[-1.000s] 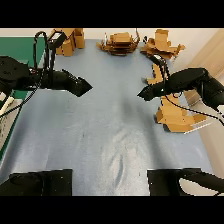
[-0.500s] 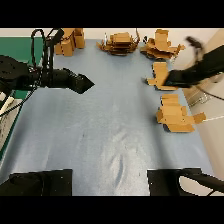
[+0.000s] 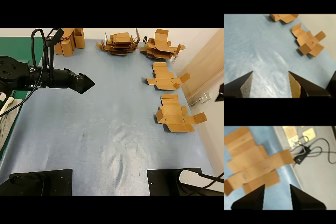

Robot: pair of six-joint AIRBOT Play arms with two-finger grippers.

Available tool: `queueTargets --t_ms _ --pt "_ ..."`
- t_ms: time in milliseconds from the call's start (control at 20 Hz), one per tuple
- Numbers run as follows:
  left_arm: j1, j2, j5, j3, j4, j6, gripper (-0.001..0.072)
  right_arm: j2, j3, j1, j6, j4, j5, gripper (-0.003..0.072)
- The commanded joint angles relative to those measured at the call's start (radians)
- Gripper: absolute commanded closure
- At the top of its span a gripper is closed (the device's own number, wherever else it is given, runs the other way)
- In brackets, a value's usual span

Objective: Fold the box.

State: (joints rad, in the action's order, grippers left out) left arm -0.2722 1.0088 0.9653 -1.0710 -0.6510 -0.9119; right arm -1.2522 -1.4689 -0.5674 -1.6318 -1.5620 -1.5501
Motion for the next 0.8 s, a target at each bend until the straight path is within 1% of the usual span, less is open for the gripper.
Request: queueTargets --t_ms 0,100,250,350,450,500,600,750 --pt "-0.002 0.0 0.014 0.0 0.0 -0.002 0.0016 -0.09 0.0 -0.073 -0.099 -0.02 0.027 0.0211" --pt "-0.002 0.0 0.016 0.0 0.0 -0.002 0.0017 -0.158 0.0 -0.075 -0.195 -0.051 0.046 0.0212" --pt "-0.002 0.0 0.019 0.0 -0.002 -0.002 0.0017 -0.271 0.0 -0.075 -0.293 -0.117 0.04 0.0223" --pt "-0.002 0.0 0.024 0.0 -0.003 -0.002 0.0017 -0.337 -0.001 -0.075 -0.306 -0.094 0.042 0.0222" --pt "-0.002 0.001 0.026 0.0 -0.003 -0.002 0.0017 -0.393 -0.001 -0.075 -0.342 -0.108 0.041 0.0222" --pt "-0.002 0.001 0.025 0.0 -0.003 -0.002 0.0017 -0.414 -0.001 -0.075 -0.345 -0.117 0.037 0.0222" --pt "-0.002 0.0 0.031 0.0 -0.004 -0.002 0.0017 -0.438 -0.001 -0.076 -0.34 -0.058 0.027 0.0223" --pt "-0.002 0.001 0.03 0.0 -0.004 -0.002 0.0017 -0.442 -0.001 -0.095 -0.34 -0.048 0.065 0.0223"
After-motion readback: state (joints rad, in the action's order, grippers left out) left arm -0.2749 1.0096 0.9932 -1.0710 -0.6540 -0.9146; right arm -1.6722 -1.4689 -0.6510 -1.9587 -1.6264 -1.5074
